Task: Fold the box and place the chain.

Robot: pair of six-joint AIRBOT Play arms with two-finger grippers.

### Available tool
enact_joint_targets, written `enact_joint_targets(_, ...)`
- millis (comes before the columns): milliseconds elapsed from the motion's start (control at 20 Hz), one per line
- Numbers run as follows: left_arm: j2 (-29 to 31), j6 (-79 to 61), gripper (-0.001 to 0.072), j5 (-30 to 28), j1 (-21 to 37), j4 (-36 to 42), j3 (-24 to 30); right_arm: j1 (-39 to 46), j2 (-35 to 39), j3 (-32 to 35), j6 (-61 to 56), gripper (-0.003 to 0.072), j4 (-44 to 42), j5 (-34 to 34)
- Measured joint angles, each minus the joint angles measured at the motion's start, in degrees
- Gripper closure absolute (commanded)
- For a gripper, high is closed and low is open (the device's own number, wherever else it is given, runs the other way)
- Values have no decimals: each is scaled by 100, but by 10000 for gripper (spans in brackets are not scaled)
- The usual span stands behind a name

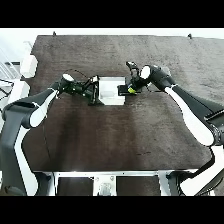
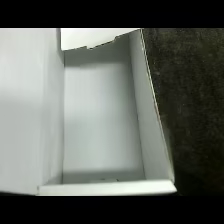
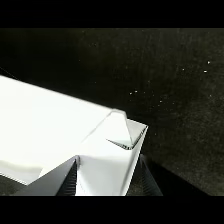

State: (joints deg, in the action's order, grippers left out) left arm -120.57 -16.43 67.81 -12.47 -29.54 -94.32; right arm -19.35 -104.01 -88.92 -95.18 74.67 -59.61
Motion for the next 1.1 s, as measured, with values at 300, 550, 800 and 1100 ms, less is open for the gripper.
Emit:
enact_joint_targets(300, 0, -11, 333, -66, -9, 4, 0, 11, -129, -177, -28, 249, 157, -179)
enact_joint_targets(550, 2, -11, 333, -72, -7, 4, 0, -61, -160, -424, -203, 251, 227, -422)
enact_joint_targets(800, 2, -11, 333, -74, -7, 4, 0, -175, -166, -564, -623, 296, 531, -597)
enact_joint_targets(1100, 2, -11, 333, -74, -7, 4, 0, -234, -170, -632, -1189, 394, 887, -651)
